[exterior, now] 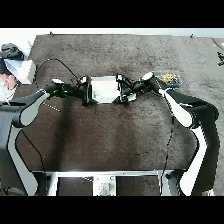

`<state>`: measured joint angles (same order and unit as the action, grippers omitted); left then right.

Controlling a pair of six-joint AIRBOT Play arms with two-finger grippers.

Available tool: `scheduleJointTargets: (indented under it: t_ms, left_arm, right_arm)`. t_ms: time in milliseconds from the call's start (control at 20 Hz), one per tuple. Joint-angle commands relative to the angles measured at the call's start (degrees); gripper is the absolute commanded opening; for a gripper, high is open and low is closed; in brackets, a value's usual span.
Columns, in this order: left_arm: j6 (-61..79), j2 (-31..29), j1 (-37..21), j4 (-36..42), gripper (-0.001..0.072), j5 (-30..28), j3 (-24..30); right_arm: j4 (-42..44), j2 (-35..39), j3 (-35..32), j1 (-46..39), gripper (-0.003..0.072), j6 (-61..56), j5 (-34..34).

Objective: Fold the box and place the chain.

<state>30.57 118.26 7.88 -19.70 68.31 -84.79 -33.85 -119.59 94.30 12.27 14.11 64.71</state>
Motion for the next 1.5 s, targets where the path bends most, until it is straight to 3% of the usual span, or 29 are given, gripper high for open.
scheduleJointTargets:
  t_ms: [0, 200, 250, 300, 1450]
  left_arm:
    - [-0.4, 0.0, -0.1, -0.3, 0.0543, -0.4, 0.0]
    - [-0.6, 0.0, -0.1, -0.9, 0.0540, -0.4, 0.0]
    - [-0.6, 0.0, -0.1, -0.9, 0.0472, -0.5, 0.0]
    - [-0.5, 0.0, -0.1, -0.9, 0.0337, -0.5, 0.0]
    - [-0.5, 0.0, -0.1, -0.8, 0.0338, -0.8, 0.0]
  right_arm:
    - [0.0, 0.0, 0.0, 0.0, 0.0468, 0.0, 0.0]
    - [0.0, 0.0, 0.0, 0.0, 0.0468, 0.0, 0.0]
    - [0.0, 0.0, 0.0, 0.0, 0.0468, 0.0, 0.0]
    - [0.0, 0.0, 0.0, 0.0, 0.0468, 0.0, 0.0]
    - [0.0, 0.0, 0.0, 0.0, 0.0468, 0.0, 0.0]
